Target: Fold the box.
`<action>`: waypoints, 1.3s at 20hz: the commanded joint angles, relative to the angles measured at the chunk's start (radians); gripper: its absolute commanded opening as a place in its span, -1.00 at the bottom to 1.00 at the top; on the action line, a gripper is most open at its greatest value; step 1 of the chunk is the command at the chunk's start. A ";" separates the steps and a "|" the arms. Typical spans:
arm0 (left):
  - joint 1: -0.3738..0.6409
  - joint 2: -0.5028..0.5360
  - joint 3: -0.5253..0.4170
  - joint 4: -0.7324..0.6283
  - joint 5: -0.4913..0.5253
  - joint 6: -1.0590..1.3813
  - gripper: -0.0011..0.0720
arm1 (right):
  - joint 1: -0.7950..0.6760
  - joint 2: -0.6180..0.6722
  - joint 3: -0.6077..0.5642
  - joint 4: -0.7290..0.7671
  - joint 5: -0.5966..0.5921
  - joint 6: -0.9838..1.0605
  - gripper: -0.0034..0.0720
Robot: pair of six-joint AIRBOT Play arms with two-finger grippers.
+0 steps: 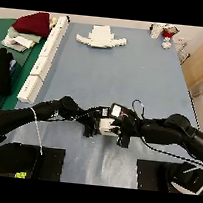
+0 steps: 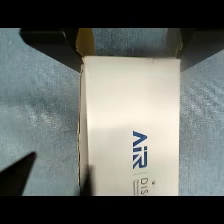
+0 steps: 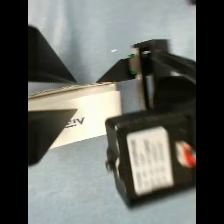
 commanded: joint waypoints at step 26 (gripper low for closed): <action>0.000 -0.001 0.001 0.000 0.000 0.000 0.32 | 0.033 0.016 -0.362 0.308 0.474 0.249 -0.89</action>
